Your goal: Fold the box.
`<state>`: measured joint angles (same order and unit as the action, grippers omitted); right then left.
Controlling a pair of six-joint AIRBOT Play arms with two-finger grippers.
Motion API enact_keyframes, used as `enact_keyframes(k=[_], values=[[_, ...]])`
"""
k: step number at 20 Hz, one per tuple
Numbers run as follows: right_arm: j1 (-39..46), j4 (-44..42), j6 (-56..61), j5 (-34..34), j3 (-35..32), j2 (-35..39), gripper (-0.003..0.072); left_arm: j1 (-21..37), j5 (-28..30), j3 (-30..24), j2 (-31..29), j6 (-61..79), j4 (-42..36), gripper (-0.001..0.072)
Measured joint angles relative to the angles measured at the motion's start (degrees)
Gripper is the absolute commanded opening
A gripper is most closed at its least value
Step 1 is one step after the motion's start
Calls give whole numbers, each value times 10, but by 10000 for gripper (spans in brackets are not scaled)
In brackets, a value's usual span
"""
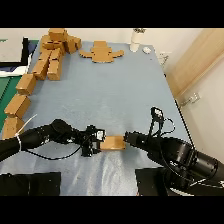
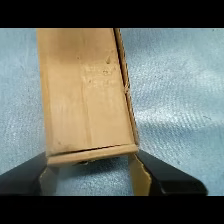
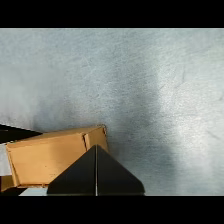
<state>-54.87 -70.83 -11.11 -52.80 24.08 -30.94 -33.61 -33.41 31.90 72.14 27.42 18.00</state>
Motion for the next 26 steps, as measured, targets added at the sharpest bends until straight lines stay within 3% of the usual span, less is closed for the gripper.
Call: enact_keyframes(k=[14, 16, 26], values=[[0, 4, 12, 5, 9, -2, 7, -19, 11, 11, 10, -21, -42, 720], [0, 8, 12, 5, 12, -2, 6, -29, 27, 12, 11, -29, -44, 611], [0, 15, 12, 4, 24, -2, 7, -24, 90, 14, -9, -161, -9, 613]])
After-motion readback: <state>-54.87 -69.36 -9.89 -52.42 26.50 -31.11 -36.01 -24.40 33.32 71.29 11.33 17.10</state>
